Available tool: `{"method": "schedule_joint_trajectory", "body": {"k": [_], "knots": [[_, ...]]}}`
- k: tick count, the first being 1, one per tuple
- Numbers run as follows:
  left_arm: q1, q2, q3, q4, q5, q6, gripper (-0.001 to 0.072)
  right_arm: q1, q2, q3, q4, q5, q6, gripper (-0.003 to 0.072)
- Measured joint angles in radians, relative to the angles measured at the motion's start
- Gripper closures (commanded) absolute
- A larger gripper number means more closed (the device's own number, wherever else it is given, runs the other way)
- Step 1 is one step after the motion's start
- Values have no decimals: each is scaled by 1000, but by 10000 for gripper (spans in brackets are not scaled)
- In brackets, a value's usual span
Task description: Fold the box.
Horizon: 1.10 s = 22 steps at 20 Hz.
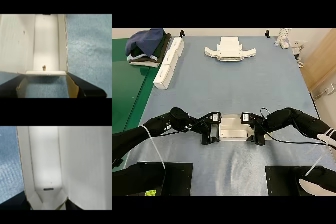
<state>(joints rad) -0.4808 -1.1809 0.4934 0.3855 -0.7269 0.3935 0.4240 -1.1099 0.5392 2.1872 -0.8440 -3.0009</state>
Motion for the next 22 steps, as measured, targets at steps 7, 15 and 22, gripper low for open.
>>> {"method": "schedule_joint_trajectory", "body": {"k": [7, 15, 22], "knots": [[-49, -20, 5, -14, 60, 10, 18, 0, 0, 0, 0, 0, 0, 164], [-92, -28, 9, 28, 117, -32, 35, 0, 0, 0, 0, 0, 0, 164], [-99, -34, 17, 48, 128, -62, 291, 0, 0, 0, -1, 0, 0, 164]]}}
